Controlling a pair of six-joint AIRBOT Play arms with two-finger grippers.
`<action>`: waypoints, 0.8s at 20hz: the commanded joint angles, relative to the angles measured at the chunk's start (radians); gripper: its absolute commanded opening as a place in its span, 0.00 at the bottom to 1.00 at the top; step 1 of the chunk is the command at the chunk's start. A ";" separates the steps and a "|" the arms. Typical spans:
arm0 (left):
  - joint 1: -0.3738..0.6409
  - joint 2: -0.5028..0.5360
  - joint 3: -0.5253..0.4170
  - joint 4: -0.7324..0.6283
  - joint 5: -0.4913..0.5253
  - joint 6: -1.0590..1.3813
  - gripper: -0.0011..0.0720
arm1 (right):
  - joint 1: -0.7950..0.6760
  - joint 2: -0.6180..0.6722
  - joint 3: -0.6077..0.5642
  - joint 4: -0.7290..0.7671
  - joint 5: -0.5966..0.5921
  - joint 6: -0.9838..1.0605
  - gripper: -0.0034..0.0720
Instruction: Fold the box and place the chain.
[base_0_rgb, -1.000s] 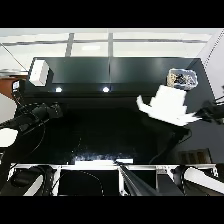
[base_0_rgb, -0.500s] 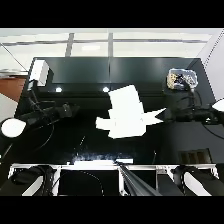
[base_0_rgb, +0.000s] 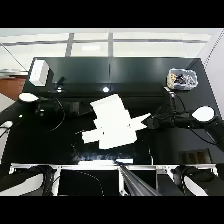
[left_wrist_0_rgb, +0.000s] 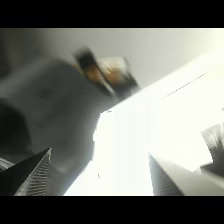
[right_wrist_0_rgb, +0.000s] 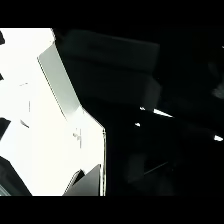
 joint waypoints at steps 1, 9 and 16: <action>-0.021 -0.153 0.019 -0.110 -0.158 0.256 0.97 | 0.026 0.002 -0.003 0.029 -0.028 0.001 0.09; -0.142 -0.259 0.027 -0.229 -0.192 0.483 0.97 | 0.026 0.002 -0.003 0.029 -0.032 0.013 0.09; -0.167 -0.264 0.038 -0.047 -0.243 0.529 0.85 | 0.026 0.002 -0.003 0.029 -0.040 0.022 0.09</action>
